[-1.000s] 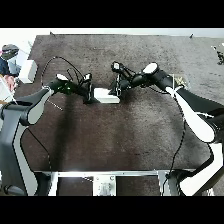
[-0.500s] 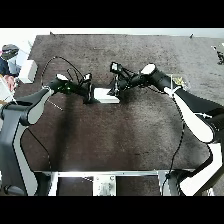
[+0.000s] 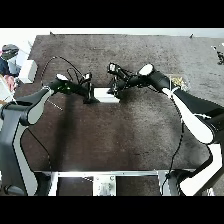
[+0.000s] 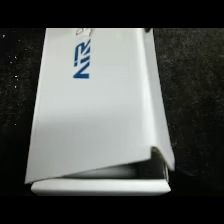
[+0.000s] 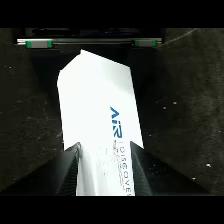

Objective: Fold the box and place the chain.

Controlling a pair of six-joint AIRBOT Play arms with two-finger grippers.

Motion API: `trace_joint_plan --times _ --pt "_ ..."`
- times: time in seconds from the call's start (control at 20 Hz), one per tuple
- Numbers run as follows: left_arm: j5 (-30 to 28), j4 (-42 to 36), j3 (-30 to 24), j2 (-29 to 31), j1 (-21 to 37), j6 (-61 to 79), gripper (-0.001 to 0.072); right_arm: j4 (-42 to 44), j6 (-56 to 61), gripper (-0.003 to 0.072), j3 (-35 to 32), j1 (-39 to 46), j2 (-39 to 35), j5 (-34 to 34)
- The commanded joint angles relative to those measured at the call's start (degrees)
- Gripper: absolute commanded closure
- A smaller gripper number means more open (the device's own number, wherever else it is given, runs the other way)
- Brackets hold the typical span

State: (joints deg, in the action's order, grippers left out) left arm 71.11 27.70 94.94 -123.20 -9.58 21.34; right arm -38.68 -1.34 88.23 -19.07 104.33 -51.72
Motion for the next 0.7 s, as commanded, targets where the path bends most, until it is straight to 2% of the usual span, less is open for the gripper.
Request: trace_joint_plan --times 0.0,0.15,0.25,0.65 --pt "0.2 0.1 0.0 0.0 0.0 0.1 0.0315 -0.1 0.0 0.0353 0.0 0.0 -0.7 0.7" --pt "0.2 0.1 0.0 0.0 0.0 0.1 0.0315 -0.2 0.1 0.0354 0.0 0.0 -0.7 -0.9" --pt "0.2 0.1 0.0 0.0 0.0 0.1 0.0315 -0.6 0.1 0.0474 0.0 0.0 -0.7 -0.9" --pt "0.2 0.1 0.0 0.0 0.0 0.1 0.0315 -4.2 3.8 0.0466 0.0 0.0 0.1 -0.8"
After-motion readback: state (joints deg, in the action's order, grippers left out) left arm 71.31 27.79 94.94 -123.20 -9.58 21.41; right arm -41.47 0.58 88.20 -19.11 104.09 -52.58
